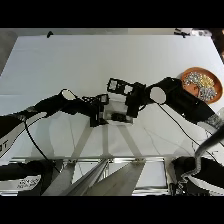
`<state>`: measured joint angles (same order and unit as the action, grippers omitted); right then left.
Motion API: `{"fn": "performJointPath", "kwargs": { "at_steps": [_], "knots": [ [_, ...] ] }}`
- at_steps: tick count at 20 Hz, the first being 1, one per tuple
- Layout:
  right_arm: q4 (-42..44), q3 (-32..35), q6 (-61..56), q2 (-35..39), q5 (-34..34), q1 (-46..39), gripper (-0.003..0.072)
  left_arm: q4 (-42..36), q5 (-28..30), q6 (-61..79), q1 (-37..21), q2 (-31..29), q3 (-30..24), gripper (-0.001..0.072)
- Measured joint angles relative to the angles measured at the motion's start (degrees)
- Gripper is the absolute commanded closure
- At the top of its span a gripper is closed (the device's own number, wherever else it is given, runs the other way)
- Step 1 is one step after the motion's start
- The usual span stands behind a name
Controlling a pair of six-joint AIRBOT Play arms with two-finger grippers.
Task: Fold the box and place the chain.
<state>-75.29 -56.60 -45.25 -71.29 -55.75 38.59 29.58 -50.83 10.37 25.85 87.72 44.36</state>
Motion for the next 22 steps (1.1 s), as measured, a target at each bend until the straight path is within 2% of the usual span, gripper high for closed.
{"fn": "performJointPath", "kwargs": {
  "at_steps": [2, 3, 4, 7, 9, 10, 22],
  "knots": [
    [3.2, 0.3, 0.3, 0.3, -4.6, 0.1, 0.0497, -0.7, 0.2, -0.7, 0.0, 0.0, 0.0, 0.0326],
    [3.5, 0.5, 0.6, 0.4, -6.2, 0.2, 0.0482, -1.2, 2.2, -0.6, 0.0, 0.0, 0.1, 0.0326],
    [3.9, 0.3, 0.9, 1.2, -4.9, 0.1, 0.0481, -0.9, 1.9, -0.4, 0.0, 0.0, 0.1, 0.0326],
    [4.7, 0.3, 1.5, 3.2, -5.3, 0.0, 0.0380, -0.6, 1.4, -0.2, 0.0, 0.0, 0.1, 0.0326],
    [4.7, 0.3, 1.6, 4.3, -5.0, 0.0, 0.0279, -0.6, 1.2, -0.3, 0.0, 0.0, 0.1, 0.0326],
    [5.2, 0.2, 1.6, 4.9, -4.9, 0.0, 0.0259, -0.6, 1.2, -0.2, 0.0, 0.0, 0.1, 0.0326],
    [5.4, -1.8, 4.8, 11.6, -8.0, -2.2, 0.0273, -0.4, 0.8, -0.1, 0.0, 0.0, 0.1, 0.0326]
  ]
}}
